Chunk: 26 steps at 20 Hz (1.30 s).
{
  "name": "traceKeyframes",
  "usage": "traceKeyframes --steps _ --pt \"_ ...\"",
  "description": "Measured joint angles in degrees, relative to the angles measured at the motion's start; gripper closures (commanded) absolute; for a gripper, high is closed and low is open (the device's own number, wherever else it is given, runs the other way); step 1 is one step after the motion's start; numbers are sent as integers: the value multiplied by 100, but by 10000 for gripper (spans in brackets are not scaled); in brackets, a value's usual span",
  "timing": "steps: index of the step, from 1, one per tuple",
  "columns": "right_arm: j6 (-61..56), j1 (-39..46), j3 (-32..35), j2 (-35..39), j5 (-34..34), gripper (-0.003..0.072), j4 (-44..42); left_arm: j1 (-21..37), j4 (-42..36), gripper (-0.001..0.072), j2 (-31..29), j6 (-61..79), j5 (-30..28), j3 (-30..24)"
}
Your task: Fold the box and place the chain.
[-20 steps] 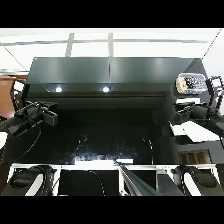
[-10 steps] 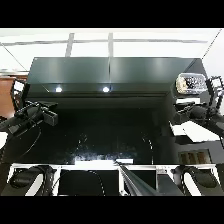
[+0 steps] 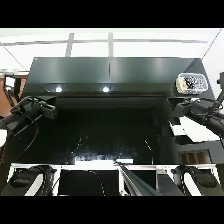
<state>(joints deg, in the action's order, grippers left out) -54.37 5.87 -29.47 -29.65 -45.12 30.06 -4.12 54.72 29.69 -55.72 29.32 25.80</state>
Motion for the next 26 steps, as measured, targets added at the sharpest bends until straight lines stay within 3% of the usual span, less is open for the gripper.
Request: traceKeyframes --steps 3,4,5,9,13,15,18,22,26 --pt "-2 0 0 0 396 653 -337 -35 -439 660 481 -15 -37 0" --pt "48 0 0 -2 586 377 -404 -76 -549 440 673 -15 11 0" --pt "138 0 0 -13 780 -21 -444 -136 -638 -11 857 -13 61 0" --pt "256 39 -13 -339 1294 -27 42 -345 -833 -5 1320 -85 439 111" --pt "-1176 887 -623 -1246 1423 -21 2308 -411 -833 -5 1456 -149 1231 490" --pt "-1810 1670 -1261 -1884 1045 -20 3657 -422 -837 -4 1482 -157 1469 629" --pt "-2264 2883 -2162 -2887 -44 -19 5128 -433 -852 -4 1499 -170 1644 721" --pt "-1661 3932 -2697 -3904 -1189 -19 5477 -433 -859 0 1510 -85 1775 763" --pt "-981 4293 -2889 -4577 -1427 -19 5525 -433 -859 0 1508 -2 1803 774"
